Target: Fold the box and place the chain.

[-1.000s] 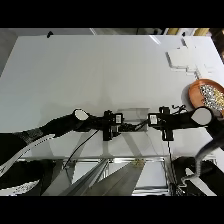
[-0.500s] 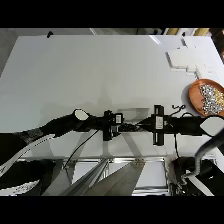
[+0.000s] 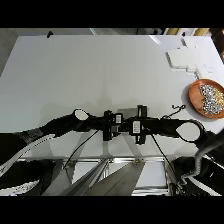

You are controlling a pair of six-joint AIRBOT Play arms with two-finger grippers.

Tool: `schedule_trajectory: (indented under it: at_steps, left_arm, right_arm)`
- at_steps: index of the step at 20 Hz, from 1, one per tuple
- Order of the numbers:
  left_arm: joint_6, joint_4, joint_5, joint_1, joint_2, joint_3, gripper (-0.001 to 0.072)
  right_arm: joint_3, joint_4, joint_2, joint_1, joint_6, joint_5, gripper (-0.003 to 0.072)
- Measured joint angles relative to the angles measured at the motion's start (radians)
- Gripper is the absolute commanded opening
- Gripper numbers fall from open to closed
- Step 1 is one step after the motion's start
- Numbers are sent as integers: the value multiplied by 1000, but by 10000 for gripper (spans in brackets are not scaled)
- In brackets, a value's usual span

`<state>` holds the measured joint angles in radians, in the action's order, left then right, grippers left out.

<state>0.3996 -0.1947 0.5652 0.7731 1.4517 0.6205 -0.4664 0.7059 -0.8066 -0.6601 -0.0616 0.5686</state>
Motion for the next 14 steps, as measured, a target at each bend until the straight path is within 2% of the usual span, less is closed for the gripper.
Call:
schedule_trajectory:
  at_steps: [1,5,8,14]
  left_arm:
    - [0,0,0,0,0,0,204]
    - [0,0,0,0,0,0,204]
    - [0,0,0,0,0,0,204]
    - [0,0,0,0,0,0,204]
  right_arm:
    - [0,8,-10,-5,-4,-13,110]
    - [-21,82,-15,11,-17,7,110]
    - [-67,177,10,89,-18,129,110]
    - [-113,345,32,368,-20,387,109]
